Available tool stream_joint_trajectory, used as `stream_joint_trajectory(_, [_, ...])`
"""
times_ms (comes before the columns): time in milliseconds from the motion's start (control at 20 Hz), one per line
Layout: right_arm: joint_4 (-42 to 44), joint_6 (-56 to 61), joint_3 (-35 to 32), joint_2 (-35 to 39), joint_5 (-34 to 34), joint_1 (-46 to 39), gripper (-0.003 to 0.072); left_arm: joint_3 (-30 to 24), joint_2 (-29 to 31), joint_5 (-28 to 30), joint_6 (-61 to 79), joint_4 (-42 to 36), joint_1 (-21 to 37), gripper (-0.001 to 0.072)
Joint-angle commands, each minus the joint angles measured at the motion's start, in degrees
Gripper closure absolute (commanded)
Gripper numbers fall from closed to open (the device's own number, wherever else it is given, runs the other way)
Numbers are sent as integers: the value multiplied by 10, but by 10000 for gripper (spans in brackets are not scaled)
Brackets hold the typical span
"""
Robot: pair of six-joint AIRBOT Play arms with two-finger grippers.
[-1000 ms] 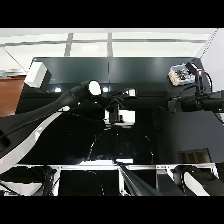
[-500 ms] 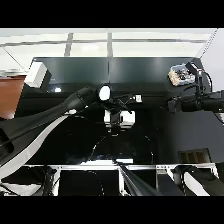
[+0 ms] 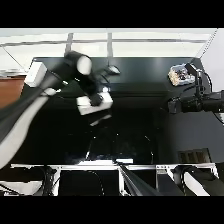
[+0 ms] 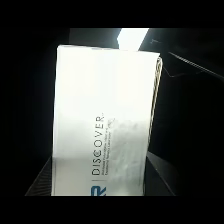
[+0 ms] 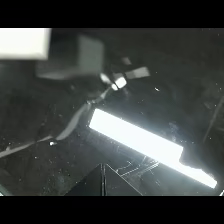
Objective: Fold the box and place the chain.
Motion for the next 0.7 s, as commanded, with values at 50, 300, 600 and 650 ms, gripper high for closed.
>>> stream_joint_trajectory(50, [-4, 2, 0, 0, 3, 0, 670, -24, 75, -45, -98, 8, 184, 439])
stream_joint_trajectory(300, [-5, 15, 0, 0, -4, 0, 669, -109, 169, -7, -110, -84, 410, 439])
stream_joint_trajectory(600, [-2, 20, 0, 0, -95, 0, 669, -211, 221, 50, -103, -150, 583, 439])
stream_joint_trajectory(650, [-2, 20, 0, 0, -91, 0, 670, -219, 219, 61, -97, -150, 593, 440])
